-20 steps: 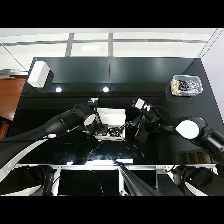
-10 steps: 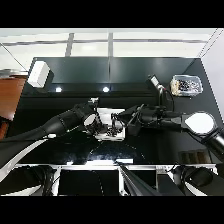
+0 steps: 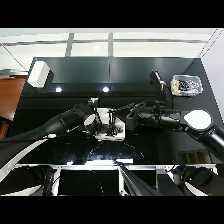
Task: Fold the box and place the chain.
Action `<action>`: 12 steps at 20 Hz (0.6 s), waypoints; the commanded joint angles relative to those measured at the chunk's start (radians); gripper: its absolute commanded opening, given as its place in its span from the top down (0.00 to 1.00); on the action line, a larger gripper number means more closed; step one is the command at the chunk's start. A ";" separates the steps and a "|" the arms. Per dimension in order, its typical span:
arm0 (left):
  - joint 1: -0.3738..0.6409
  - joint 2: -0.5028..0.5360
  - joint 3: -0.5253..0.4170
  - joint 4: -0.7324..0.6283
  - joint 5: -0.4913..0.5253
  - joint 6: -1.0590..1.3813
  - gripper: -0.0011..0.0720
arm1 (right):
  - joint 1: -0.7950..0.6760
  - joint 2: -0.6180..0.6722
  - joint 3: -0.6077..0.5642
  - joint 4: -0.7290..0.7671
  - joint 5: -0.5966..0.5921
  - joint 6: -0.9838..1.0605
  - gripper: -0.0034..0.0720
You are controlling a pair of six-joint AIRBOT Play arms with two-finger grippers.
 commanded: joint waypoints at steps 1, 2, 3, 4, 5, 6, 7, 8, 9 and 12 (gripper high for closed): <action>0.000 0.000 0.000 0.000 0.004 0.000 0.94 | 0.000 -0.017 0.001 -0.023 -0.006 0.004 0.92; 0.000 0.000 0.000 0.000 0.004 0.000 0.94 | 0.000 -0.021 0.001 -0.066 -0.005 0.021 0.92; 0.000 0.000 0.000 0.000 0.004 0.000 0.94 | 0.000 -0.025 0.001 -0.119 -0.005 0.053 0.92; 0.000 0.000 0.000 0.000 0.004 0.000 0.94 | 0.000 -0.031 0.001 -0.187 -0.003 0.100 0.92; 0.000 0.000 0.000 0.000 0.003 0.000 0.94 | 0.001 -0.040 0.001 -0.244 0.006 0.140 0.92; 0.000 0.000 0.000 0.000 0.003 0.000 0.94 | 0.001 -0.050 0.001 -0.291 0.020 0.169 0.92; 0.000 0.000 0.000 0.000 0.003 0.000 0.94 | 0.001 -0.058 0.000 -0.310 0.037 0.172 0.92; 0.000 0.000 0.000 0.000 0.003 0.000 0.94 | 0.001 -0.066 0.000 -0.312 0.048 0.172 0.92; 0.000 0.000 0.000 0.000 0.004 0.000 0.94 | 0.001 -0.074 0.000 -0.311 0.055 0.172 0.87; 0.000 0.000 0.000 0.000 0.003 0.000 0.94 | -0.005 -0.081 0.005 -0.344 0.060 0.174 0.16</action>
